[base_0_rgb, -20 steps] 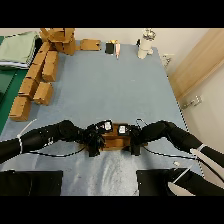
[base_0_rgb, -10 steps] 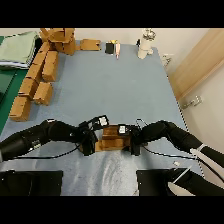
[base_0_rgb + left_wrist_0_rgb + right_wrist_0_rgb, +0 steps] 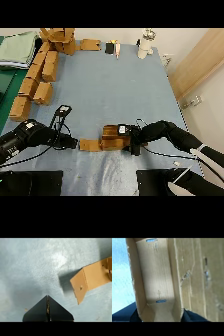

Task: Fold the box.

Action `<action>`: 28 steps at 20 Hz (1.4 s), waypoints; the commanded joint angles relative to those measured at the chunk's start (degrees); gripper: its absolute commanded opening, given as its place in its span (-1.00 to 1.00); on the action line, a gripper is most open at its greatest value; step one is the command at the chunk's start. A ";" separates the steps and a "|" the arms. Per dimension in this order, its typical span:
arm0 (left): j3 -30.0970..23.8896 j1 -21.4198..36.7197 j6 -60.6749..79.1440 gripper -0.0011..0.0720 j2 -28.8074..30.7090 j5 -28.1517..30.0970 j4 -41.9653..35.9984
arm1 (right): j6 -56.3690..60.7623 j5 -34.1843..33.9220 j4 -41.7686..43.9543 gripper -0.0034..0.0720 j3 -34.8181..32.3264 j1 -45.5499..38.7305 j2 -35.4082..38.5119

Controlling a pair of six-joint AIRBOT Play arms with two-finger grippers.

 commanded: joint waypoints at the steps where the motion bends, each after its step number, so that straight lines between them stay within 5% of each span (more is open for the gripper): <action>1: -3.69 1.42 -1.77 -0.94 -1.31 4.33 -10.32 | 0.02 0.00 0.00 0.43 -0.02 0.00 -0.02; 6: -3.67 -3.82 1.31 -0.94 -6.34 17.05 -20.68 | 0.02 0.00 0.00 0.43 -0.02 0.00 -0.02; 9: -3.67 -4.63 1.29 -0.94 -8.57 19.80 -23.65 | 0.00 0.00 0.00 0.43 -0.02 0.00 -0.02; 20: -3.69 -4.63 1.64 -0.95 -8.17 19.67 -27.78 | 0.02 0.00 0.00 0.44 -0.02 0.00 -0.02; 24: -3.69 -4.66 12.35 -0.95 -8.20 19.71 -39.80 | 0.02 0.00 0.00 0.43 -0.02 0.00 -0.02; 28: -3.41 -4.63 14.56 -0.94 -8.17 19.41 -42.77 | 0.02 0.00 0.00 0.43 -0.02 0.00 -0.02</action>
